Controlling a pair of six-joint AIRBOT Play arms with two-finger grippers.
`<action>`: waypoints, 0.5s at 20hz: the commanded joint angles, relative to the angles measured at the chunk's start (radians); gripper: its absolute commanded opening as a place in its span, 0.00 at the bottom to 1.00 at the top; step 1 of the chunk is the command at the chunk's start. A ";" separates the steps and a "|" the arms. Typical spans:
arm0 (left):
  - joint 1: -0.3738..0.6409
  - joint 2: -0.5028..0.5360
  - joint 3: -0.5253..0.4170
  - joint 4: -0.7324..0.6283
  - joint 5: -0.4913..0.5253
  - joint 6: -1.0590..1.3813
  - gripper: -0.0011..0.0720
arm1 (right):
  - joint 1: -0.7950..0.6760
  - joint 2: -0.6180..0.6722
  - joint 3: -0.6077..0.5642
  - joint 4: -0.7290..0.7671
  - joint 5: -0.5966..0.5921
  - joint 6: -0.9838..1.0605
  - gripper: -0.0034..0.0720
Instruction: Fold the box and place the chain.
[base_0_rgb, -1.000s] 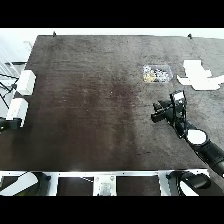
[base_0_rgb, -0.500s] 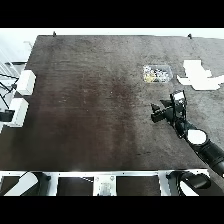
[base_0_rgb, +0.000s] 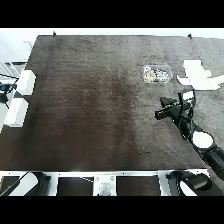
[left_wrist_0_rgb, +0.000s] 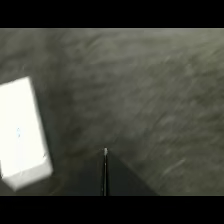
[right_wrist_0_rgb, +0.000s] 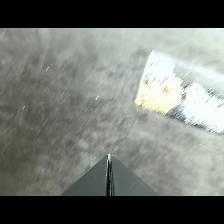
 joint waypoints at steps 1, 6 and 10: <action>-0.179 0.047 0.011 -0.138 0.163 0.013 0.03 | 0.000 0.038 0.001 0.000 -0.068 0.087 0.06; -0.504 0.094 0.009 -0.219 0.377 0.055 0.03 | -0.001 0.041 0.004 0.000 -0.089 0.159 0.06; -0.685 0.100 0.007 -0.246 0.438 0.087 0.03 | -0.025 0.049 0.018 0.000 -0.065 0.222 0.06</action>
